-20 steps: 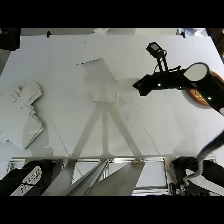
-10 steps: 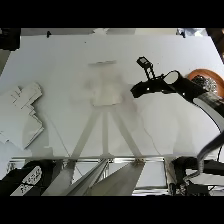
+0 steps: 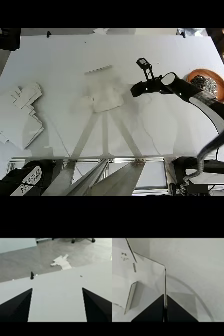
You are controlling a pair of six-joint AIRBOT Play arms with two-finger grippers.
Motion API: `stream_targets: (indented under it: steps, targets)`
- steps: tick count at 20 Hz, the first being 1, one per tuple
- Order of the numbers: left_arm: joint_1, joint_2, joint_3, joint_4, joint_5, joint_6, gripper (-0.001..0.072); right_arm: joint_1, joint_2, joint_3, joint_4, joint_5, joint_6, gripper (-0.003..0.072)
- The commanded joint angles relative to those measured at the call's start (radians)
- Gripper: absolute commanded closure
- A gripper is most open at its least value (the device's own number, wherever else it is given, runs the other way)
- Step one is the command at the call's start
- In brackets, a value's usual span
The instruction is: Fold the box and place the chain.
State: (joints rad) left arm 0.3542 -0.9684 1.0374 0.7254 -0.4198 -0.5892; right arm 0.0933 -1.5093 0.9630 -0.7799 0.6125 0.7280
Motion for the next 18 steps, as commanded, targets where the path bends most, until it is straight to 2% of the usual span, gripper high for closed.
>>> stream_targets:
  steps: [1,7,10,18]
  targets:
    - [0.000,0.000,0.000,0.000,0.000,0.000,0.0013,-0.013,0.029,0.000,-0.038,-0.016,0.092,0.0680]
    - [0.000,0.000,0.000,0.000,0.000,0.000,0.0013,-0.037,0.043,0.000,-0.233,-0.018,0.324,0.0681]
    - [0.000,0.000,0.000,0.000,0.000,0.000,0.0013,-0.037,0.043,0.000,-0.244,-0.038,0.398,0.0681]
    - [0.000,0.000,0.000,0.000,0.000,0.000,0.0013,-0.035,0.043,0.000,-0.243,-0.019,0.431,0.0677]
